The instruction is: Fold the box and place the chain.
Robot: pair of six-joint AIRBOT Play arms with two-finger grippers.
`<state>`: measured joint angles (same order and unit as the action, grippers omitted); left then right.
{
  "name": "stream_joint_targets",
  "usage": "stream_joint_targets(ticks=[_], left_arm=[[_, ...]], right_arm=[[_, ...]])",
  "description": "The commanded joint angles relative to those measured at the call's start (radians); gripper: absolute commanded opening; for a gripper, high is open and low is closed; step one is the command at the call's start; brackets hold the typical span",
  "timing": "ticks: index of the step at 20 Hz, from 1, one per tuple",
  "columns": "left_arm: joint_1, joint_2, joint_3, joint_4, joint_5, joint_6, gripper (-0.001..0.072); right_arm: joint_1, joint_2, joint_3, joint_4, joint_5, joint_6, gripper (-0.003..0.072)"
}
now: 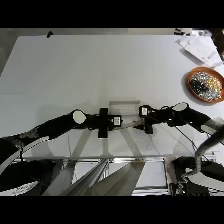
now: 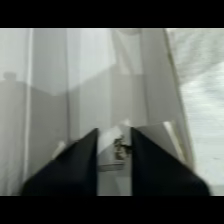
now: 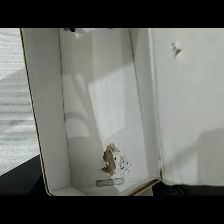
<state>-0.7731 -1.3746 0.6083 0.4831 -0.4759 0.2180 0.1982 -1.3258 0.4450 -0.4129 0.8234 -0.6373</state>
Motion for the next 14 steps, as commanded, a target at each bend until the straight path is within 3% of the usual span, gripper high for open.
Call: stream_joint_targets(ticks=[1,4,7,9,14], left_arm=[[0.023,0.050,0.000,0.016,-0.037,-0.191,0.0007],[0.077,0.172,-0.003,0.125,-0.051,-0.455,0.0005],[0.140,0.305,-0.028,0.147,-0.062,-0.654,0.0005],[0.193,0.377,-0.050,0.199,-0.113,-0.750,0.0005],[0.344,0.454,-0.147,0.321,-0.243,-1.061,0.0004]], right_arm=[[0.000,0.000,0.000,0.002,-0.001,0.000,0.0413],[0.000,0.000,0.000,0.002,-0.001,0.000,0.0413],[0.000,0.000,0.000,0.002,-0.001,0.000,0.0413],[0.000,0.000,0.000,0.002,0.000,0.000,0.0413],[0.000,0.000,0.000,0.002,-0.001,0.000,0.0413]])
